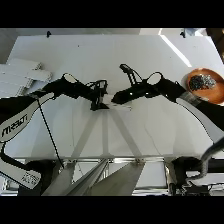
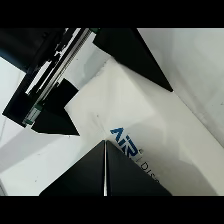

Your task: Fold the box and place the chain.

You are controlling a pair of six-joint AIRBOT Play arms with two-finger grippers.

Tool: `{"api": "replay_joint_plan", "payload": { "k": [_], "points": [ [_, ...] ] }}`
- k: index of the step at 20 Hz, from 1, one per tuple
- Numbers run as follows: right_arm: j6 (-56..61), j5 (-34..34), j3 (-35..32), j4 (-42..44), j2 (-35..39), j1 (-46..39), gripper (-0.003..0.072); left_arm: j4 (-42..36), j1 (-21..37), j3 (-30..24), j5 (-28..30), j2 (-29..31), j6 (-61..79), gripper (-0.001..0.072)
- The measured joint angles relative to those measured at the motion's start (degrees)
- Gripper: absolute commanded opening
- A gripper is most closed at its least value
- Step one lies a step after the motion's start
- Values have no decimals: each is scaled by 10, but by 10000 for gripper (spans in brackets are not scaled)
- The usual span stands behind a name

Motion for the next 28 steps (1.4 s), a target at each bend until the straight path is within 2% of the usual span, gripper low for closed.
{"api": "replay_joint_plan", "payload": {
  "k": [13, 19, 24, 28],
  "points": [
    [15, -40, -20, -12, 4, 3, 10, -2, 0, 0, 1, 0, -2, 346],
    [11, -92, -21, -27, 81, 2, 11, -3, 0, 0, 2, 0, -4, 346],
    [66, -107, -21, -124, 189, -22, 11, -3, 0, 0, 2, 0, -2, 346],
    [160, -97, -21, -273, 263, -70, 11, -2, 0, 0, 2, 0, -2, 346]
  ]
}}
